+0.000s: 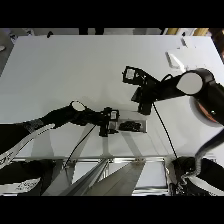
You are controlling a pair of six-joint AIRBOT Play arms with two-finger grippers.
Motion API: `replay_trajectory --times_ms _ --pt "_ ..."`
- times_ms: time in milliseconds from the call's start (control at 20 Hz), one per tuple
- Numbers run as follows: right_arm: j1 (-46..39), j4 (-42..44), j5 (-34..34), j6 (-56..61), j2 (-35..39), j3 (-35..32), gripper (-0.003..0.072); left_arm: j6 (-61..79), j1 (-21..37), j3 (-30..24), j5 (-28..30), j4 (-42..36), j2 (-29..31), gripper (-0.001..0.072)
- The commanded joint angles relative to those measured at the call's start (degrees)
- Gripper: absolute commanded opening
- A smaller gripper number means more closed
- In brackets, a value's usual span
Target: Fold the box and place the chain.
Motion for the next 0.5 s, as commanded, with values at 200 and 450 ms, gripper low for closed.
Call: replay_trajectory --times_ms 200,450 --pt "-0.37 -0.39 5.68 -0.28 -5.66 -1.22 0.0069 0.02 -0.04 0.04 0.02 0.0 0.0 0.0321" --pt "1.99 -0.11 7.15 -0.28 -5.05 -5.38 0.0147 0.02 -0.04 0.04 0.02 0.0 0.0 0.0321"
